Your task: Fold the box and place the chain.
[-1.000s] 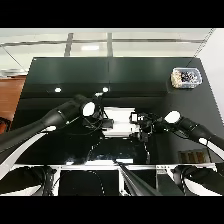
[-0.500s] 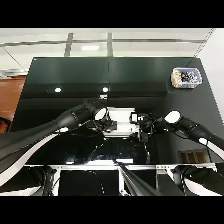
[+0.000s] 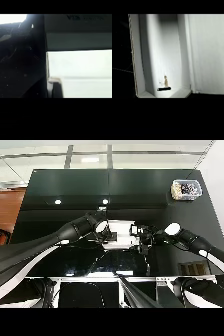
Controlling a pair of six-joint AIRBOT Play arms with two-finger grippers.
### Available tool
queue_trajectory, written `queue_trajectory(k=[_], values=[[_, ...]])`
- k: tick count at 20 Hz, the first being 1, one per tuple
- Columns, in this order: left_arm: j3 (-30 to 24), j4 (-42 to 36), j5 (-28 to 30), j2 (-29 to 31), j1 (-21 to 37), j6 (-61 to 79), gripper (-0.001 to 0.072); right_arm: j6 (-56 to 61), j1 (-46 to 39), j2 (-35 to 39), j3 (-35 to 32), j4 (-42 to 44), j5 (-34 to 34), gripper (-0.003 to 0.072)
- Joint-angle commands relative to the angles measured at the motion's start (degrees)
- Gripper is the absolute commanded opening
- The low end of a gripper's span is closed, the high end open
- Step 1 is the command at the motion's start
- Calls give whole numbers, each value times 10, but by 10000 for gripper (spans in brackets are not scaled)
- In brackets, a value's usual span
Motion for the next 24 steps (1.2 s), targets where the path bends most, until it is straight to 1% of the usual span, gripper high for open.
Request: queue_trajectory(k=[1, 2, 3, 4, 5, 6, 9, 10, 11, 12, 13, 14, 17, 18, 19, 20, 24], values=[[1, -2, 2, 0, 0, 0, 23, -1, 0, 0, 0, -1, -1, 305], [1, -2, 2, 1, 0, 0, 30, -1, 0, 0, 0, -1, -1, 305], [1, -1, 2, 3, 0, 0, 132, -1, 0, 0, 0, -1, -1, 305], [1, 0, 1, 4, 0, 0, 327, -1, 0, 0, 0, -2, -1, 305], [3, 0, -4, 4, 2, -4, 399, -1, 0, 0, 0, -2, -1, 305], [3, 1, -6, 4, 4, -7, 409, -1, 0, 0, 0, -2, -1, 305], [4, 1, -17, 3, 9, -7, 409, -1, 0, 0, 0, -4, -1, 305], [4, 0, -14, 3, 8, -7, 409, -1, 0, 0, 0, -5, -2, 305], [4, -1, -9, 3, 8, -7, 392, -1, 0, 0, 0, -4, -3, 305], [4, -3, -9, 3, 7, -7, 254, -1, 0, 0, 0, -4, -3, 305], [4, -3, -9, 3, 7, -7, 76, -1, 0, 0, 0, -4, -3, 305], [4, -3, -9, 3, 7, -6, 24, -1, 0, 0, 0, -4, -3, 305], [4, -4, -9, 3, 8, 2, 23, 1, 0, 1, 0, -9, -10, 307], [4, -2, -8, 3, 8, 2, 23, 7, 0, 3, 0, -13, -12, 393], [5, 2, -8, 4, 8, 2, 23, 19, 0, 11, 0, -16, -14, 604], [5, 6, -8, 4, 8, 2, 23, 30, 0, 21, 2, -22, -12, 650], [5, 17, -6, 4, 8, 2, 23, 68, -1, 81, 3, -104, 14, 649]])
